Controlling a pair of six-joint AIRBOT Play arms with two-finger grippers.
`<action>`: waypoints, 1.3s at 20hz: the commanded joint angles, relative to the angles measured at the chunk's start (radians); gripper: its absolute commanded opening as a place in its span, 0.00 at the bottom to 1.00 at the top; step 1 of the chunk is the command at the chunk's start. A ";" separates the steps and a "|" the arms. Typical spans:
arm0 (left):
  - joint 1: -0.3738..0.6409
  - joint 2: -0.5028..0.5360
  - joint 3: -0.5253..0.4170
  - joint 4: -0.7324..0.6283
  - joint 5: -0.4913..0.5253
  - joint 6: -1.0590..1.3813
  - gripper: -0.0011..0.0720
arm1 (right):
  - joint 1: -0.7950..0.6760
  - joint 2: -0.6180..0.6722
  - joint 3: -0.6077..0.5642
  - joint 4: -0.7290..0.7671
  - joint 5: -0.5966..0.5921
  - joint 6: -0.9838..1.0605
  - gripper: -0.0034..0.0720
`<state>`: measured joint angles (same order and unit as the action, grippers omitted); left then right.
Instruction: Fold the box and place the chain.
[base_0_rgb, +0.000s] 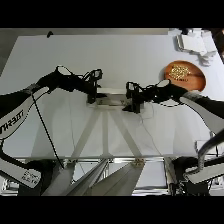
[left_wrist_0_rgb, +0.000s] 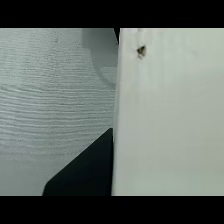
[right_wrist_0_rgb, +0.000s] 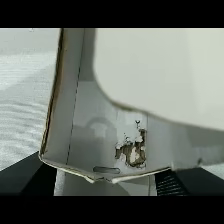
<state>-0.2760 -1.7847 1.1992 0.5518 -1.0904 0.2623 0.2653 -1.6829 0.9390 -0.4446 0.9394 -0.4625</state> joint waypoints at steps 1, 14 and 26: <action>0.000 -0.001 0.000 -0.001 0.002 0.000 0.03 | 0.022 -0.001 0.001 -0.004 -0.045 0.041 0.82; 0.000 -0.001 0.000 -0.001 0.002 0.000 0.03 | 0.047 -0.001 0.003 -0.027 -0.074 0.126 0.64; 0.000 -0.001 0.000 -0.001 0.002 0.000 0.03 | 0.047 -0.001 0.003 -0.027 -0.075 0.125 0.65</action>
